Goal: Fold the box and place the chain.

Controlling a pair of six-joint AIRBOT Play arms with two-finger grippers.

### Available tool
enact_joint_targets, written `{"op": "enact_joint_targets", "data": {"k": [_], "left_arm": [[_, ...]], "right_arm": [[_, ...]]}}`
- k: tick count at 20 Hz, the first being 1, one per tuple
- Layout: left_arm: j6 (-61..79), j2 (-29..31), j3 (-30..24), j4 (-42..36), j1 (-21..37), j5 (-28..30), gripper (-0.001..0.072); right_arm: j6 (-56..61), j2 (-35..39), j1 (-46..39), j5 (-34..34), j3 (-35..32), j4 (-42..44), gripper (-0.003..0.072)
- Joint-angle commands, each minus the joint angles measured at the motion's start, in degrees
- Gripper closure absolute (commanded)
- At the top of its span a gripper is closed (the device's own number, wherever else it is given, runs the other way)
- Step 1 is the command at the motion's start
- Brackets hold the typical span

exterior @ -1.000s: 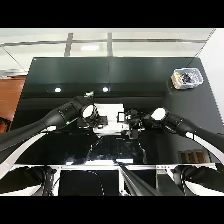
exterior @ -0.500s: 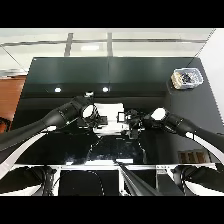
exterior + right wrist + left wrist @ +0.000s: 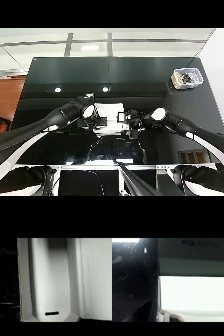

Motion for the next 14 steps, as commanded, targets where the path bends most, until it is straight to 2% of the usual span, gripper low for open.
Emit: {"op": "enact_joint_targets", "data": {"k": [1, 3, 4, 5, 6, 10, 11, 12, 14], "left_arm": [[0.0, -0.13, 0.02, -0.35, -0.07, 0.52, 0.049], [0.0, -0.13, 0.02, -0.35, -0.07, 0.61, 0.0491], [0.0, -0.13, 0.02, -0.35, -0.07, 0.76, 0.0527], [0.02, -0.11, 0.04, -0.35, -0.07, 1.05, 0.0646], [0.02, -0.11, 0.04, -0.35, -0.07, 1.22, 0.068], [0.04, -0.11, 0.04, -0.35, -0.07, 1.25, 0.068], [0.04, -0.11, 0.04, -0.33, -0.07, 1.22, 0.0681], [0.07, -0.11, 0.04, -0.26, -0.07, 1.22, 0.068], [0.26, -0.11, 0.04, -0.22, -0.07, 1.22, 0.068]], "right_arm": [[0.02, -0.04, 0.04, 0.0, -0.02, 0.02, 0.0225], [0.02, -0.04, 0.04, 0.0, -0.02, 0.02, 0.0225], [0.02, -0.04, 0.04, 0.0, -0.02, 0.02, 0.0225], [0.02, -0.04, 0.04, 0.0, -0.02, 0.02, 0.0225], [0.02, -0.04, 0.04, 0.0, -0.02, 0.02, 0.0225], [0.22, -0.04, 0.04, 0.02, -0.02, 0.02, 0.0212], [1.44, -0.04, 0.04, -0.13, -0.02, -0.02, 0.0005], [2.34, -0.04, 0.0, -0.26, -0.02, -0.15, -0.0034], [4.63, 0.66, -0.13, 1.05, -0.02, -3.32, -0.0034]]}}
